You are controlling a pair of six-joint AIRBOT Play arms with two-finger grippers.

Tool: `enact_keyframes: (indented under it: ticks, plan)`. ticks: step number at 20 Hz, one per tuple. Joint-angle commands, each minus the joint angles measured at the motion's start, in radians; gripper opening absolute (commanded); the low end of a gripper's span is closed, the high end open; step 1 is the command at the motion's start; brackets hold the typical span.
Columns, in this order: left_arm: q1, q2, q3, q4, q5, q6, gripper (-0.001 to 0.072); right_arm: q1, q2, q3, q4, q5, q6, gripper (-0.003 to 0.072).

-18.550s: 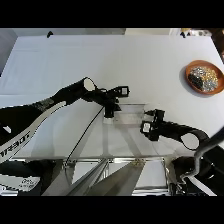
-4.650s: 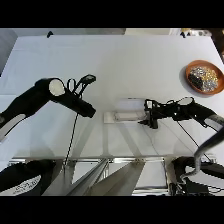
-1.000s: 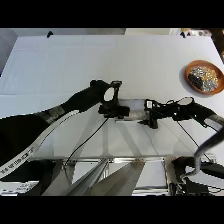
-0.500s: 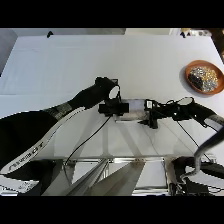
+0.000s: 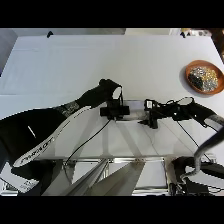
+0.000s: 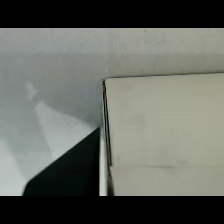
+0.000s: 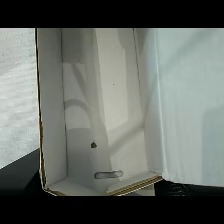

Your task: Fold the box and place the chain.

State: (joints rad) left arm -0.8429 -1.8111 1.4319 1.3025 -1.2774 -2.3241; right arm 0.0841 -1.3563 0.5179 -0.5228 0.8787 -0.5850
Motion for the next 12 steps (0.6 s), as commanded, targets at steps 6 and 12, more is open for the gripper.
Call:
enact_keyframes:
  ticks: [6, 12]
  plan:
    - [-0.007, -0.009, 0.049, 0.024, -0.058, -0.014, 0.0003, 0.000, 0.000, 0.000, 0.000, 0.000, 0.000, 0.0295]
    - [-0.022, -0.011, 0.049, 0.025, -0.062, -0.002, 0.0391, 0.000, 0.000, 0.000, 0.000, 0.000, 0.000, 0.0295]
